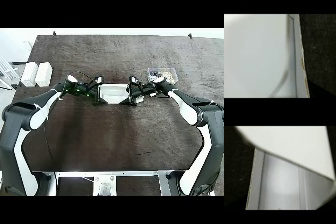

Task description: Fold the box and place the chain.

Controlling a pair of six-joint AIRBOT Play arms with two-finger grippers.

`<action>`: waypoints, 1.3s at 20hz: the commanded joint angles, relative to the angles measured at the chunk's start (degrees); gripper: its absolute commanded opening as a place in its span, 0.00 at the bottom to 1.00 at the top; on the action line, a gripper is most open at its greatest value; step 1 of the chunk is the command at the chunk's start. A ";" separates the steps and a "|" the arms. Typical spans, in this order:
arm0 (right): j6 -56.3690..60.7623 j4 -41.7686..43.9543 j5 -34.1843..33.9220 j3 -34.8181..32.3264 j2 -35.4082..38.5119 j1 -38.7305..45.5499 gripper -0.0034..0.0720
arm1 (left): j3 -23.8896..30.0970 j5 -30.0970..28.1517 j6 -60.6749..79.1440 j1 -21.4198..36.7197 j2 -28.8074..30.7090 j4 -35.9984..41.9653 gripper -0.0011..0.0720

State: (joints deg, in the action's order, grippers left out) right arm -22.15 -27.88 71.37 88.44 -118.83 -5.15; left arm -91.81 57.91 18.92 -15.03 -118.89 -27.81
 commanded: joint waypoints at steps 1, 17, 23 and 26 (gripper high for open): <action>0.46 0.00 0.09 0.02 0.07 -0.07 0.83 | 0.00 -0.04 0.02 0.07 -0.04 -0.02 0.58; 4.15 -5.22 1.64 0.15 3.58 4.57 1.00 | 0.02 0.26 -0.02 0.07 -0.04 -0.04 0.58; 11.82 -12.39 4.35 0.15 8.81 7.72 1.00 | 0.02 0.24 -0.02 0.07 -0.04 -0.04 0.58; 15.02 -12.74 5.22 0.15 11.43 9.31 0.92 | 0.04 0.24 -0.02 0.07 -0.04 -0.04 0.58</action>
State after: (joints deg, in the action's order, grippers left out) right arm -11.11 -38.72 75.66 88.55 -109.71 2.74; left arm -91.79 57.89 18.90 -14.98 -118.91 -27.79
